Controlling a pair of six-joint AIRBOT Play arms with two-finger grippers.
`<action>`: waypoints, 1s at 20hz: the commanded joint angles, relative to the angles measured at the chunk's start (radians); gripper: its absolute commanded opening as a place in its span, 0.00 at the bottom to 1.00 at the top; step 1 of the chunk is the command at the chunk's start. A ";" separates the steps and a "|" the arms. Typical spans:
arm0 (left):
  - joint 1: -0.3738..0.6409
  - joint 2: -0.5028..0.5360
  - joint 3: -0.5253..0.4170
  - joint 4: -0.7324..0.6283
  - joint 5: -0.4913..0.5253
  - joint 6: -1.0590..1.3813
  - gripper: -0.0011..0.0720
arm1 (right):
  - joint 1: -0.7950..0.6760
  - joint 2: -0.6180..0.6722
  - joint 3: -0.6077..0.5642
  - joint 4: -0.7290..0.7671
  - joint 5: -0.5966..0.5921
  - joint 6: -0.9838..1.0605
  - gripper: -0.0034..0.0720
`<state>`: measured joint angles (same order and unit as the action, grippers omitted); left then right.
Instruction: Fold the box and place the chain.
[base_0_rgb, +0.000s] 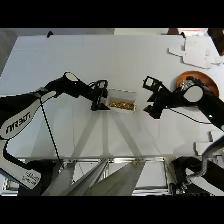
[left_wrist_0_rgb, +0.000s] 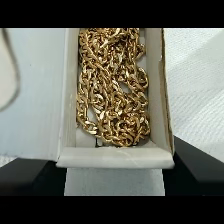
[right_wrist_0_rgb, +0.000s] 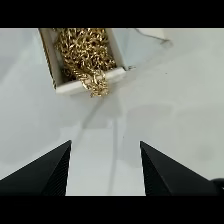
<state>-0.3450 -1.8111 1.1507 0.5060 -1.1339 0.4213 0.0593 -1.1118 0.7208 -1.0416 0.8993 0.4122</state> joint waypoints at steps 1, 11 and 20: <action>0.001 0.001 0.000 0.000 0.000 0.000 0.28 | -0.008 -0.140 -0.005 0.133 -0.048 -0.287 0.68; 0.001 0.001 0.000 0.000 0.000 0.001 0.28 | 0.016 -0.215 -0.005 0.339 -0.183 -0.477 0.54; 0.001 0.001 0.000 0.000 0.000 0.000 0.28 | 0.047 -0.214 -0.005 0.256 -0.182 -0.396 0.06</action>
<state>-0.3435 -1.8107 1.1511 0.5060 -1.1297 0.4217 0.1028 -1.3262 0.7155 -0.7372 0.7170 -0.0406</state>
